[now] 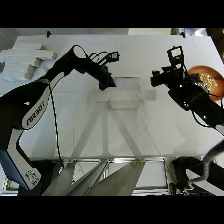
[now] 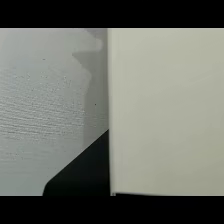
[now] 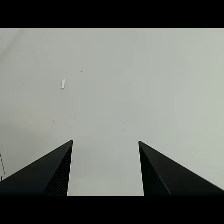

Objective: Fold the box and place the chain.

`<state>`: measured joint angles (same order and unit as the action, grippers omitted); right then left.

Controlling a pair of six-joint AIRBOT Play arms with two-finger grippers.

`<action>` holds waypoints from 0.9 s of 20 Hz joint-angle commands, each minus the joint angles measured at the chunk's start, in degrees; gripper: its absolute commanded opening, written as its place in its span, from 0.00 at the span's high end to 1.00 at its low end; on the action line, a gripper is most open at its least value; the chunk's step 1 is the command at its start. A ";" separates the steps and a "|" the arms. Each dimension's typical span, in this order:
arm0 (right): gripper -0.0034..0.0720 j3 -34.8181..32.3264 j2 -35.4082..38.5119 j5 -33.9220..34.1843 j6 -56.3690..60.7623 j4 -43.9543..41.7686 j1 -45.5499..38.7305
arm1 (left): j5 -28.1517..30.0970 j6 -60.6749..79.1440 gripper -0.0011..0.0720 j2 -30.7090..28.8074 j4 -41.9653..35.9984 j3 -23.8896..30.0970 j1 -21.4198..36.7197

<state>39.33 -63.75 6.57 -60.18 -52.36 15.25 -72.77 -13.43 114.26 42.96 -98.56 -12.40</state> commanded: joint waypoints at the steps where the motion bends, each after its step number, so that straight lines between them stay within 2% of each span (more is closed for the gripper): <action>1: 0.35 0.07 0.07 0.22 -0.11 0.04 -0.02 | 2.47 0.37 0.99 2.14 0.28 0.02 -0.20; 3: 0.35 0.07 0.07 0.22 -0.11 0.04 -0.02 | 4.02 0.42 0.99 2.34 1.57 0.02 -0.20; 18: 0.35 0.07 0.07 0.17 -0.09 0.02 -0.02 | 3.96 0.37 0.96 2.51 1.64 0.02 -0.20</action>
